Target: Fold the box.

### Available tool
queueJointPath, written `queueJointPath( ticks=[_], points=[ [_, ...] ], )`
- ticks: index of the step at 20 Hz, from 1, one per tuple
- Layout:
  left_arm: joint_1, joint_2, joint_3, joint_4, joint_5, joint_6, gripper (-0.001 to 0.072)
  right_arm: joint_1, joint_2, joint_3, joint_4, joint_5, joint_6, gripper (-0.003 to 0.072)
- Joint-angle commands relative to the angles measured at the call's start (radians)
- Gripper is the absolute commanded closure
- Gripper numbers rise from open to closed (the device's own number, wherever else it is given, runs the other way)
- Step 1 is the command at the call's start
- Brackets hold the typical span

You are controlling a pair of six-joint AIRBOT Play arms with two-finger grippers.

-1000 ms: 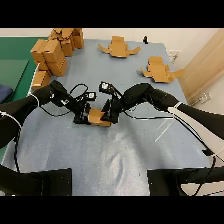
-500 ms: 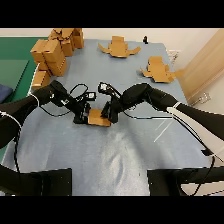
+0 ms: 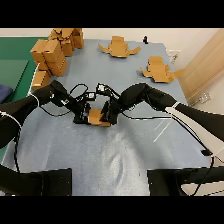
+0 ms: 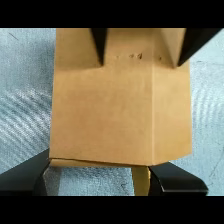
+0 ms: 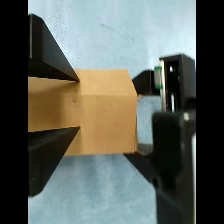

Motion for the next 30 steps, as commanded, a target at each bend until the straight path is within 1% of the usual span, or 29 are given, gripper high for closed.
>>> queueJointPath(
  ticks=[1, 2, 4, 6, 7, 11, 14, 15, 17, 21, 22, 23, 24, 30],
  points=[
    [0.000, 0.001, 0.000, 0.000, -0.002, 0.000, 0.0693, 0.014, -0.003, 0.001, -0.066, 0.089, 0.030, 0.0234],
    [0.000, 0.001, 0.000, 0.000, -0.001, 0.001, 0.0693, 0.021, -0.002, 0.001, -0.084, 0.089, 0.030, 0.0230],
    [0.000, 0.001, 0.000, 0.000, -0.001, 0.001, 0.0693, 0.032, -0.002, 0.001, -0.084, 0.089, 0.031, 0.0144],
    [0.000, 0.001, 0.000, 0.000, -0.002, 0.000, 0.0693, 0.055, -0.002, 0.001, -0.095, 0.071, 0.033, 0.0143],
    [0.000, 0.001, 0.000, 0.000, -0.002, 0.001, 0.0693, 0.071, -0.002, 0.001, -0.124, 0.064, 0.061, 0.0143],
    [0.000, 0.001, 0.000, 0.000, -0.002, 0.001, 0.0693, 0.132, 0.000, 0.001, -0.277, 0.069, 0.227, 0.0156],
    [0.000, 0.001, 0.000, 0.000, -0.001, 0.001, 0.0693, 0.162, 0.000, 0.001, -0.394, 0.106, 0.321, 0.0162],
    [0.000, 0.001, 0.000, 0.000, -0.001, 0.001, 0.0693, 0.164, 0.000, 0.001, -0.427, 0.117, 0.358, 0.0185],
    [0.000, 0.001, 0.000, 0.000, -0.002, 0.000, 0.0693, 0.166, 0.006, 0.001, -0.431, 0.107, 0.365, 0.0271],
    [0.000, 0.001, 0.000, 0.000, -0.001, 0.001, 0.0693, 0.168, 0.042, 0.001, -0.435, 0.107, 0.364, 0.0276],
    [0.000, 0.001, 0.000, 0.000, -0.001, 0.001, 0.0693, 0.168, 0.050, 0.001, -0.436, 0.107, 0.364, 0.0302],
    [0.000, 0.001, 0.000, 0.000, -0.001, 0.001, 0.0693, 0.168, 0.056, 0.001, -0.436, 0.106, 0.364, 0.0389],
    [0.000, 0.001, 0.000, 0.000, -0.001, 0.001, 0.0693, 0.168, 0.060, 0.001, -0.435, 0.106, 0.364, 0.0419],
    [0.000, 0.001, 0.000, 0.000, 0.000, 0.001, 0.0693, 0.168, 0.064, 0.002, -0.420, 0.107, 0.364, 0.0420]
  ],
)
